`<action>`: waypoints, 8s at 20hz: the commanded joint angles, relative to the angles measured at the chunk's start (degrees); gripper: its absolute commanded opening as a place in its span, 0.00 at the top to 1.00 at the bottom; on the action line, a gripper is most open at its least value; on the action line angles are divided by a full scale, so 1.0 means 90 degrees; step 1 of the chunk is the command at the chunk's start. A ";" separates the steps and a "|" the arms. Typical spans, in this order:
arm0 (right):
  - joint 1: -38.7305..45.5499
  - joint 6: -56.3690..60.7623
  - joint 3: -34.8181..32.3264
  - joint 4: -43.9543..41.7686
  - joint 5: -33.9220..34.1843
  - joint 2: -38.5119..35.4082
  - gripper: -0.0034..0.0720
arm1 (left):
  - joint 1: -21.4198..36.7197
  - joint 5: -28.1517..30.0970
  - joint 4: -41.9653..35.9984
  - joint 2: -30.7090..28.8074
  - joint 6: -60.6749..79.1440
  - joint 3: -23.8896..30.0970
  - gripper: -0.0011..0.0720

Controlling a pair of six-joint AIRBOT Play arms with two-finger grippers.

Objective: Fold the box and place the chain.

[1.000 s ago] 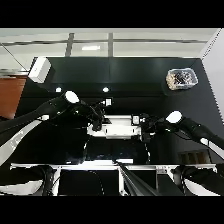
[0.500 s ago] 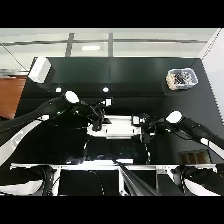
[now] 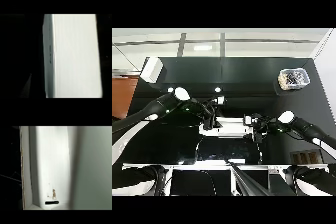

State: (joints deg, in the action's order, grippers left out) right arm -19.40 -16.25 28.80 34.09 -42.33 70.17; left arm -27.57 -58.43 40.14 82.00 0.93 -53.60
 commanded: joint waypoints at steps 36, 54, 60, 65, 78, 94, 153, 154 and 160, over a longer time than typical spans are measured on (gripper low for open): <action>-0.0017 0.0022 -0.0002 -0.0002 0.0012 0.0000 0.40 | 0.0505 0.0546 0.1423 -0.1304 -0.4925 0.0415 0.95; -0.0019 0.0022 -0.0002 -0.0002 -0.0007 0.0000 0.40 | -0.0801 0.1904 0.0950 -0.1620 -0.1134 0.1906 0.16; -0.0019 0.0022 -0.0002 -0.0002 -0.0010 0.0000 0.40 | -0.0804 0.1999 0.0153 -0.1579 -0.1124 0.1906 0.76; -0.0019 0.0022 -0.0002 -0.0002 -0.0010 0.0000 0.40 | -0.0811 0.1994 -0.0311 -0.1263 -0.1124 0.1906 0.77; -0.0019 0.0068 -0.0002 -0.0002 -0.0017 0.0000 0.40 | -0.0862 0.2106 -0.0709 -0.0855 -0.0933 0.1868 0.54; -0.0019 0.0095 -0.0002 -0.0002 -0.0015 0.0000 0.40 | 0.1882 -0.0175 0.3905 -0.2412 -0.8592 0.1336 0.95; -0.0019 0.0211 -0.0002 0.0005 0.0002 0.0000 0.40 | -0.0821 0.0619 0.1404 -0.0311 -1.0656 0.0219 0.24; -0.0019 0.0214 -0.0002 0.0005 0.0002 0.0000 0.40 | -0.0877 0.0636 0.1605 -0.0311 -1.0899 0.0214 0.24; -0.0019 0.0214 -0.0002 0.0005 0.0000 0.0000 0.40 | -0.1348 0.0583 0.3198 -0.0284 -1.2208 -0.0063 0.24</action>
State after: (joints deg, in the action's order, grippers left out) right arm -19.53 -14.35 28.80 34.13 -42.33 70.15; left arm -37.63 -53.34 60.66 79.24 -102.13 -52.95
